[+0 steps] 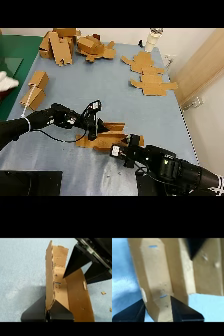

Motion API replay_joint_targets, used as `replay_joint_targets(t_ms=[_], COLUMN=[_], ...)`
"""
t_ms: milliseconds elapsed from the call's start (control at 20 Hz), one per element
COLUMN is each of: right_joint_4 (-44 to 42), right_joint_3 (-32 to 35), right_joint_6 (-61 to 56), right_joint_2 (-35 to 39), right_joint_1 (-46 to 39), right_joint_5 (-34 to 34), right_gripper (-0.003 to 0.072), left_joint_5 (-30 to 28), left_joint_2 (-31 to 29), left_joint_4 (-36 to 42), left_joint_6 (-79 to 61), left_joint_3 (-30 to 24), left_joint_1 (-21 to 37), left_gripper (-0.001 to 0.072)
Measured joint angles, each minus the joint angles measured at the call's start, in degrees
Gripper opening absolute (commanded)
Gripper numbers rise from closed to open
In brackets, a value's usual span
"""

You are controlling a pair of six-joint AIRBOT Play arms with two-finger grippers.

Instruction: Fold the box.

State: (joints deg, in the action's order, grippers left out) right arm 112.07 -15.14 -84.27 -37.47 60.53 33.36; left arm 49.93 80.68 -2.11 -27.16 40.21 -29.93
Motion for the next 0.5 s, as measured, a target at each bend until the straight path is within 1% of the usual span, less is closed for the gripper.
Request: replay_joint_targets(t_ms=[100,350,500], right_joint_4=[-6.05,-28.09,-35.89], right_joint_3=[0.26,0.39,0.39], right_joint_6=[6.14,28.06,36.28], right_joint_2=[0.72,3.02,4.96], right_joint_1=[-3.78,-15.17,-20.26], right_joint_5=[-2.36,-3.39,-2.19], right_gripper=[0.0469,0.0469,0.0470], left_joint_5=[0.00,-0.02,0.00], left_joint_2=[0.00,0.00,0.00], left_joint_4=[0.02,0.00,0.00], left_joint_6=[0.02,0.02,0.02], left_joint_3=[0.00,0.00,0.00], left_joint_1=[0.00,0.00,0.00], left_gripper=[0.0015,0.0015,0.0015])
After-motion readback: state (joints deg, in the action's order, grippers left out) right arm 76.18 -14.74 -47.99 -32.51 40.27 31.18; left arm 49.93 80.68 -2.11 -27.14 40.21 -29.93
